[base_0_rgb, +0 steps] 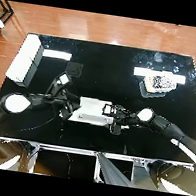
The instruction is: Fold the box and place the chain.
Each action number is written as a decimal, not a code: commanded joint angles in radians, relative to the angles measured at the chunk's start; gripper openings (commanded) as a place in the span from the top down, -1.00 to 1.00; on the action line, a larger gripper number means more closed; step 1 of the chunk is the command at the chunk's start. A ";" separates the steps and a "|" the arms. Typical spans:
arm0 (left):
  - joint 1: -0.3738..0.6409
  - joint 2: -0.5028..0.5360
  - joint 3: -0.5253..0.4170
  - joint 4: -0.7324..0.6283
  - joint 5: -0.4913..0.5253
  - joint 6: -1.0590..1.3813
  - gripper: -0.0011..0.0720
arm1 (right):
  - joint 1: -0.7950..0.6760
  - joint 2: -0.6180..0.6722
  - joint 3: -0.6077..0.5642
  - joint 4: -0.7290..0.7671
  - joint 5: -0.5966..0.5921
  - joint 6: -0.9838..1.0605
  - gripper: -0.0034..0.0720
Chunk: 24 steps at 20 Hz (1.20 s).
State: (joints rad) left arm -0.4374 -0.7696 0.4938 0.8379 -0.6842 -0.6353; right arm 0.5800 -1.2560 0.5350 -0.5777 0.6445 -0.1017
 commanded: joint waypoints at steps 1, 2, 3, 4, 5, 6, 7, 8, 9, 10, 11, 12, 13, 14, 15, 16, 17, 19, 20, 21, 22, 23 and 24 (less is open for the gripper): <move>0.126 0.081 0.000 0.126 -0.236 0.000 -0.78 | 0.001 0.000 0.001 0.000 0.000 0.000 0.09; 0.137 0.074 -0.001 0.167 -0.246 0.032 -0.77 | 0.001 0.000 0.001 0.000 0.001 0.000 0.09; 0.137 0.062 -0.005 0.201 -0.244 0.111 -0.77 | 0.001 0.000 0.001 0.000 0.000 0.000 0.09; 0.134 0.043 -0.008 0.200 -0.244 0.225 -0.75 | 0.001 0.000 0.001 0.000 0.000 0.000 0.09; 0.128 0.016 -0.011 0.182 -0.242 0.341 -0.72 | 0.001 0.000 0.001 0.000 0.000 0.000 0.09; 0.120 -0.020 -0.013 0.161 -0.240 0.436 -0.72 | 0.001 0.000 0.001 0.000 0.000 0.000 0.09; 0.111 -0.060 -0.013 0.144 -0.237 0.491 -0.72 | 0.001 0.000 0.001 0.000 0.000 0.000 0.09; 0.102 -0.101 -0.012 0.138 -0.230 0.516 -0.72 | 0.001 0.000 0.001 0.000 0.000 0.000 0.09; 0.093 -0.143 -0.012 0.137 -0.217 0.529 -0.72 | 0.001 0.000 0.001 0.000 0.000 0.000 0.09; 0.089 -0.176 -0.012 0.137 -0.194 0.537 -0.72 | 0.001 0.000 0.001 0.000 0.000 0.000 0.09; 0.082 -0.203 -0.012 0.119 -0.164 0.548 -0.72 | 0.001 0.000 0.001 0.000 0.000 0.000 0.09; 0.077 -0.223 -0.012 0.094 -0.146 0.570 -0.72 | 0.001 0.000 0.001 0.000 0.000 0.000 0.09; 0.073 -0.237 -0.012 0.069 -0.138 0.603 -0.72 | 0.001 0.000 0.001 0.000 0.000 0.000 0.09; 0.065 -0.251 -0.012 0.039 -0.134 0.637 -0.72 | 0.001 0.000 0.001 0.000 0.000 0.000 0.09; 0.055 -0.265 -0.012 0.011 -0.134 0.666 -0.72 | 0.001 0.000 0.001 0.000 0.000 0.000 0.09; 0.044 -0.278 -0.012 0.004 -0.131 0.678 -0.72 | 0.001 0.000 0.001 0.000 0.000 0.000 0.09; 0.034 -0.287 -0.012 0.005 -0.126 0.681 -0.71 | 0.001 0.000 0.001 0.000 0.000 0.000 0.09; 0.023 -0.291 -0.012 0.005 -0.103 0.681 -0.67 | 0.001 0.000 0.001 0.000 0.000 0.000 0.09; 0.021 -0.291 -0.011 0.005 -0.099 0.681 -0.67 | 0.001 0.000 0.001 0.000 0.000 0.000 0.09; 0.021 -0.291 -0.010 -0.003 -0.104 0.681 -0.67 | 0.001 0.000 0.001 0.000 0.000 0.000 0.09; 0.021 -0.291 -0.010 -0.018 -0.116 0.681 -0.54 | 0.001 0.000 0.001 0.000 0.000 0.000 0.09; 0.021 -0.291 -0.010 -0.025 -0.126 0.681 -0.41 | 0.001 0.000 0.001 0.000 0.000 0.000 0.09; 0.021 -0.291 -0.010 -0.036 -0.128 0.681 -0.37 | 0.001 0.000 0.001 0.000 0.000 0.000 0.09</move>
